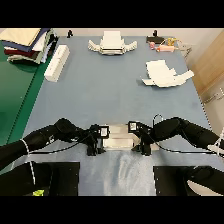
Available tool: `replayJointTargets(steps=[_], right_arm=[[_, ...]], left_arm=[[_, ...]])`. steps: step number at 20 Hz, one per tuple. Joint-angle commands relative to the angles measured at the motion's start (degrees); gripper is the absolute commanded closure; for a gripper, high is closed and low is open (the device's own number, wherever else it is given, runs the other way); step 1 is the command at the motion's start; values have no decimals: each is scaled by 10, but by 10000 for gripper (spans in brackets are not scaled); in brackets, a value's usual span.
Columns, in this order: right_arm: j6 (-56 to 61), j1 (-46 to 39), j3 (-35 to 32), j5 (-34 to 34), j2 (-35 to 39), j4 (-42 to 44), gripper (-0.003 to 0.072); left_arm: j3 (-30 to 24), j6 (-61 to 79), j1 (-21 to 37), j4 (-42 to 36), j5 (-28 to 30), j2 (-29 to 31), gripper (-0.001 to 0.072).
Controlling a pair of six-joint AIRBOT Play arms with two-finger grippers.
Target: Fold the box.
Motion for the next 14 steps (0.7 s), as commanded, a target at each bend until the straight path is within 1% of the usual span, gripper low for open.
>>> replayJointTargets(steps=[1,4,11,13,14], right_arm=[[0,0,0,0,0,0,244],[0,0,0,0,0,0,244],[0,0,0,0,0,0,244],[0,0,0,0,0,0,244],[0,0,0,0,0,0,244]], left_arm=[[0,7,-5,-10,0,-10,5],[0,7,-5,-11,14,-11,5],[-1,0,-5,-11,13,-10,7],[-1,0,-5,-13,13,-10,124],[-1,0,-5,-13,13,-10,123]])
